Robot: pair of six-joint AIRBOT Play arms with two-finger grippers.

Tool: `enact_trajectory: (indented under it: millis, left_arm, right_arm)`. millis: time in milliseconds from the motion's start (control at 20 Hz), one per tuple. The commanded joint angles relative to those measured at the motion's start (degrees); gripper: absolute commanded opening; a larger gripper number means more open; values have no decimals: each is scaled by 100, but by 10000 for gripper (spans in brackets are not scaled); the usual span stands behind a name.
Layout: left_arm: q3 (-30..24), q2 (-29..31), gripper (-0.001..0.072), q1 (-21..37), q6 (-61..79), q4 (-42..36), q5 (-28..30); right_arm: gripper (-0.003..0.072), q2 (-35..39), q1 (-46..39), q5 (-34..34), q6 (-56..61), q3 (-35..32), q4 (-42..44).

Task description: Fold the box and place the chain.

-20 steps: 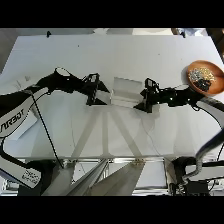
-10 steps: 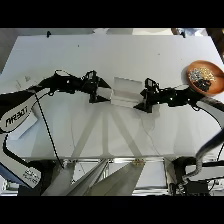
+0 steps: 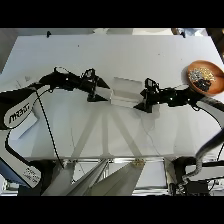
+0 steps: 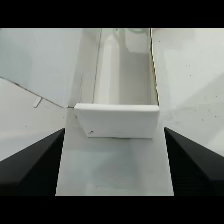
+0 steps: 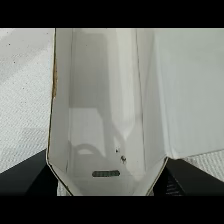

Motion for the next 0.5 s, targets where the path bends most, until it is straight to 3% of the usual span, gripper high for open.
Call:
enact_trajectory:
  millis: [0, 450]
  left_arm:
    - [76, -42, 696, -116, -85, 24, -9]
    - [79, -35, 695, -291, -142, 85, 125]
  right_arm:
    - [548, 4, 2, 0, 0, 2, 2]
    - [548, 4, 2, 0, 0, 2, 2]
